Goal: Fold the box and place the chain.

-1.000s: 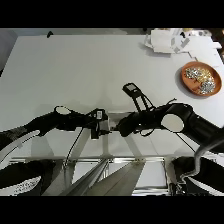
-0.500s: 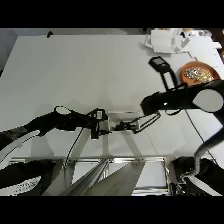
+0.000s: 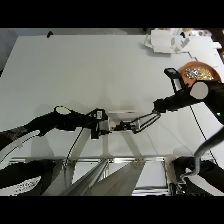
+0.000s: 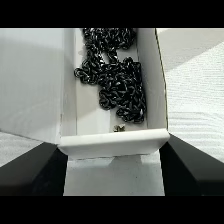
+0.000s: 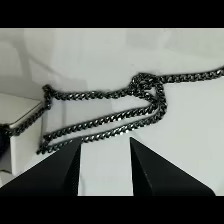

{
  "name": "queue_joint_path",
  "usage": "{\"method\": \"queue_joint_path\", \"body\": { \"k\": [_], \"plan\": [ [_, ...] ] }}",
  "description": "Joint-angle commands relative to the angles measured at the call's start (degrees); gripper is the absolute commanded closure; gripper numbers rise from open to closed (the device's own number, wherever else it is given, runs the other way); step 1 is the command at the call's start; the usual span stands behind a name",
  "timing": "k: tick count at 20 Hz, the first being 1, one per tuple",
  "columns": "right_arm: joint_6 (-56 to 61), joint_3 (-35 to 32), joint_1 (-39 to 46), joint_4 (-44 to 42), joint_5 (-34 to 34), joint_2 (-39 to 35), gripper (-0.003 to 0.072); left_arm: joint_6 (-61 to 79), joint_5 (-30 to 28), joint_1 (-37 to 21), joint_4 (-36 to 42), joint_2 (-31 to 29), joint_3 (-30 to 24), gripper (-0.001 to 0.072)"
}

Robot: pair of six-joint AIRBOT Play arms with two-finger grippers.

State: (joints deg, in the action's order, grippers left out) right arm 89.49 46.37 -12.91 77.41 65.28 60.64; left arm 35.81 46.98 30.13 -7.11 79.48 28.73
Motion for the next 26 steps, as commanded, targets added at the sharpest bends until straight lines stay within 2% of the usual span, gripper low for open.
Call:
{"method": "queue_joint_path", "body": {
  "k": [1,3,8,14,17,22,25,26],
  "plan": [
    [0.7,-0.7,-1.4,-1.2,-1.3,5.1,0.0401,0.0,0.0,0.0,0.0,0.0,0.0,0.0601],
    [2.3,-0.7,-3.3,-1.1,-1.3,8.0,0.0440,0.0,0.0,0.0,0.0,0.0,0.0,0.0601],
    [6.3,-0.7,-4.9,-1.1,-3.9,13.3,0.0440,0.0,0.0,0.0,0.0,0.0,0.0,0.0601],
    [9.8,-0.7,-4.9,-0.5,-7.1,14.4,0.0440,0.0,0.0,0.0,0.0,0.0,0.0,0.0601],
    [12.8,-0.7,-4.9,2.5,-8.3,14.6,0.0440,0.0,0.0,0.0,0.0,0.0,0.0,0.0601],
    [13.6,-0.7,-4.9,3.1,-7.6,17.6,0.0443,0.0,0.0,0.0,0.0,0.0,0.0,0.0601],
    [10.4,-0.7,-4.9,3.0,-6.3,17.8,0.0672,0.0,0.0,0.0,0.0,0.0,0.0,0.0601],
    [9.1,-0.7,-4.9,2.9,-5.8,17.2,0.0673,0.0,0.0,0.0,0.0,0.0,0.0,0.0601]
  ]
}}
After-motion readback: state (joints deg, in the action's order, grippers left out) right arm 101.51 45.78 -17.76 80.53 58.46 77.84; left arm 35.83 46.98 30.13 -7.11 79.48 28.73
